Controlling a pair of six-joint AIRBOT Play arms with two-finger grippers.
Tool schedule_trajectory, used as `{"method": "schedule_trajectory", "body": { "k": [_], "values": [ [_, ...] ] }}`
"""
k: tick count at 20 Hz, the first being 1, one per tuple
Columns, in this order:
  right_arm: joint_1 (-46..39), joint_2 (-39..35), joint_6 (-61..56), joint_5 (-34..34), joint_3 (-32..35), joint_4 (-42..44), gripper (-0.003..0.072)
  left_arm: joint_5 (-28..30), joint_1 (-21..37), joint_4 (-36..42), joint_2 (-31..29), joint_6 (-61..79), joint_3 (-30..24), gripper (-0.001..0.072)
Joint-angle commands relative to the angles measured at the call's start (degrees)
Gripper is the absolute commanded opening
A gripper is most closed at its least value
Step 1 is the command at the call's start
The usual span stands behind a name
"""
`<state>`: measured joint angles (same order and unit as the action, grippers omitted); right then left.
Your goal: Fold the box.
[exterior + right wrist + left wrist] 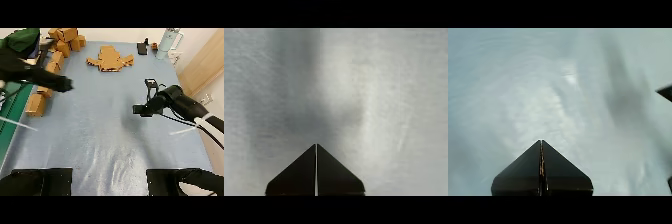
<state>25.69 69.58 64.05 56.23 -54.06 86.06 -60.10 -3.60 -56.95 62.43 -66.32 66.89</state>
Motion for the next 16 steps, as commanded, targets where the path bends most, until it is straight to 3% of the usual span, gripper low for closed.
{"method": "schedule_trajectory", "body": {
  "k": [1, 6, 16],
  "values": [
    [0.0, 4.7, 1.6, 0.6, -5.0, 1.7, 0.0008, 3.1, -14.5, -0.3, 9.6, -3.4, 4.1, 0.0014],
    [0.0, 5.0, 1.6, 1.4, -5.3, 2.7, 0.0008, 2.9, -19.7, 0.2, 19.2, -5.6, 4.8, 0.0014],
    [0.0, 5.0, 1.6, 1.4, -5.3, 2.7, 0.0007, 2.7, -19.8, 0.3, 20.0, -6.8, 4.8, 0.0015]
  ]
}}
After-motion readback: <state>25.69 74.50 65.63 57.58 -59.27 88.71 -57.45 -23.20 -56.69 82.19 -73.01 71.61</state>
